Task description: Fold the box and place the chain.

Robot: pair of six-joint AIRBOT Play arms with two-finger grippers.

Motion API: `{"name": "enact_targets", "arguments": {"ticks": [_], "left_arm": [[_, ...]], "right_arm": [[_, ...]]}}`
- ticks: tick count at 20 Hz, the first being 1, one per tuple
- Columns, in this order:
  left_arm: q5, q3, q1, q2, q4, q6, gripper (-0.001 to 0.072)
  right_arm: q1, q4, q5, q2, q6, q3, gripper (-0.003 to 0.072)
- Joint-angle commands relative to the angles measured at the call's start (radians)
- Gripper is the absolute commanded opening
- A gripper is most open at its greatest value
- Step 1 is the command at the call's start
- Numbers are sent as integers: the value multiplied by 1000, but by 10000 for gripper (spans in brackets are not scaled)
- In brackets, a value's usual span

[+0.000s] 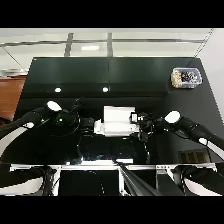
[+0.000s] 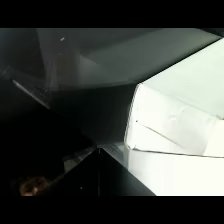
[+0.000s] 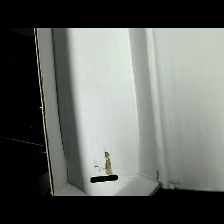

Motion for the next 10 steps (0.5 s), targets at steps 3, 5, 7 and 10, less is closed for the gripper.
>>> {"name": "enact_targets", "arguments": {"ticks": [3, 5, 7, 10], "left_arm": [[-92, 3, 50, -3, -149, 133, 24], [-137, 3, 66, -3, -190, 172, 164], [-155, 5, 70, -3, -213, 181, 631], [-163, 5, 69, -3, -249, 182, 671]], "right_arm": [[0, 0, 0, 0, 2, -1, 305], [0, 0, 0, 0, 2, -1, 305], [0, 0, 0, 0, 2, -1, 305], [0, 0, 0, 0, 2, -1, 305]]}}
